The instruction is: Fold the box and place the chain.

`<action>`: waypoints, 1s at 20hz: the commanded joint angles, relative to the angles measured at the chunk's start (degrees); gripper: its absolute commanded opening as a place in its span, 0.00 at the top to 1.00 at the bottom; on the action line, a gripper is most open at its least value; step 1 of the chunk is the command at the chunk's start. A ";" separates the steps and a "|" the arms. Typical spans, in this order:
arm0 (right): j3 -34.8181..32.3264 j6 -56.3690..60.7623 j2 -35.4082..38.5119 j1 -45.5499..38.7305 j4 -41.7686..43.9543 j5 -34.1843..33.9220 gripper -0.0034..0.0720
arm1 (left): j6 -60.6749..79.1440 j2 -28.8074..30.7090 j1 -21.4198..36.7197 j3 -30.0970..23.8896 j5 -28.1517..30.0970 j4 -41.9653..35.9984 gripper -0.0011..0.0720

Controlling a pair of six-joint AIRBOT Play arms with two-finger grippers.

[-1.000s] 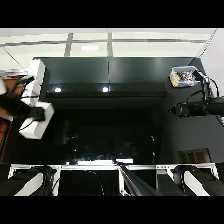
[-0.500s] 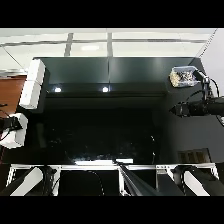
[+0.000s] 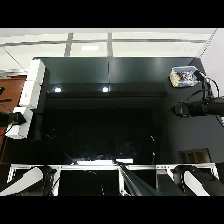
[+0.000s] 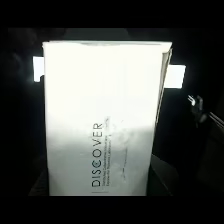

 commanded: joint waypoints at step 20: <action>-3.82 -7.32 0.00 17.25 0.39 -24.44 0.93 | -7.93 20.46 -26.05 -3.98 12.07 -24.17 0.95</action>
